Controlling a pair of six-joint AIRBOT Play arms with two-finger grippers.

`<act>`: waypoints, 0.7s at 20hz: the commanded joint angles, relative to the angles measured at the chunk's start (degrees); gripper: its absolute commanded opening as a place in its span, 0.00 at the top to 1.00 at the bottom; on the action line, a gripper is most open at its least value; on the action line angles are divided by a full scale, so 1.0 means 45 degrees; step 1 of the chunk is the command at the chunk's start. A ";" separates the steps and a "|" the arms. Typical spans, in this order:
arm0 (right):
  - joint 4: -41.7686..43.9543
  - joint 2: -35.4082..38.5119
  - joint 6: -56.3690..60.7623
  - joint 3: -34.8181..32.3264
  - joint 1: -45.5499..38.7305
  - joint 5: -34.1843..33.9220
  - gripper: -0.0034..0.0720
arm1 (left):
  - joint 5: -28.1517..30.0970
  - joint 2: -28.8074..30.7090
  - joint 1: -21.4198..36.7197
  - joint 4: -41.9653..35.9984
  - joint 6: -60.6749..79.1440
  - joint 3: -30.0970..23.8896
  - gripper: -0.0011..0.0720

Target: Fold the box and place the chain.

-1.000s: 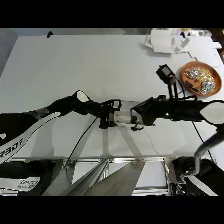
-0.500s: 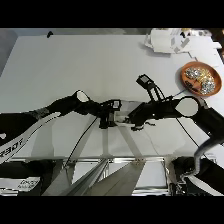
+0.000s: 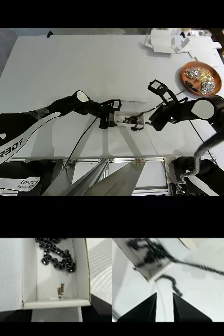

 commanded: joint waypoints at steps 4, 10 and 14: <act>-0.0714 -0.0578 -0.4031 -0.1438 -0.0656 -0.0879 0.66 | 0.0000 0.0000 -0.0010 0.0005 0.0005 0.0010 0.70; -0.0403 -0.1695 -0.4075 -0.1443 -0.0656 -0.1914 0.66 | 0.0005 0.0000 -0.0010 0.0005 0.0005 0.0010 0.70; 0.0321 -0.2671 -0.5168 -0.1447 -0.0646 -0.2016 0.67 | 0.0005 0.0000 -0.0010 0.0005 0.0005 0.0010 0.70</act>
